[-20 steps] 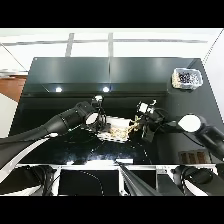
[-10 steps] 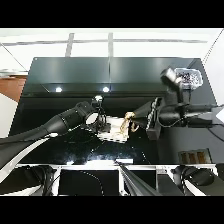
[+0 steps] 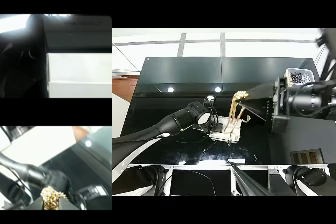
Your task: Fold the box and place the chain.
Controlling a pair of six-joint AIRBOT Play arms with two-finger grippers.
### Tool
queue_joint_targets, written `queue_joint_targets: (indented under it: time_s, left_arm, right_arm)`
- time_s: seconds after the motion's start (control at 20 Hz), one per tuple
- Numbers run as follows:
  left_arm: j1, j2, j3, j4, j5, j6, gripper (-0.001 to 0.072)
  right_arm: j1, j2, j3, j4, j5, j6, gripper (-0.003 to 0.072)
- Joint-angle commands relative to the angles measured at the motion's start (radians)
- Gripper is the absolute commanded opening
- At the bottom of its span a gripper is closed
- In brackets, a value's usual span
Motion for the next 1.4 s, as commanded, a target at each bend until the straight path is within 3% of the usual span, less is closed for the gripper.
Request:
queue_joint_targets:
  time_s: [0.0,0.55,0.8,1.05,1.35]
  left_arm:
    - [0.0,0.0,0.0,0.0,0.0,0.0,0.0032]
    - [0.0,0.0,0.0,0.0,0.0,0.0,0.0032]
    - [0.0,0.0,0.0,0.0,0.0,0.0,0.0032]
    - [0.0,0.0,0.0,0.0,0.0,0.0,0.0032]
    - [0.0,0.0,0.0,0.0,0.0,0.0,0.0032]
  right_arm:
    - [0.0,0.0,0.034,0.06,-0.034,0.018,0.0038]
    - [0.0,-0.077,0.01,-0.055,0.049,0.06,0.0039]
    - [0.0,-0.106,-0.128,-0.138,0.063,0.059,0.0039]
    - [0.0,-0.13,-0.276,-0.144,-0.016,0.058,0.004]
    - [0.0,-0.188,-0.309,-0.144,-0.037,0.05,0.0041]
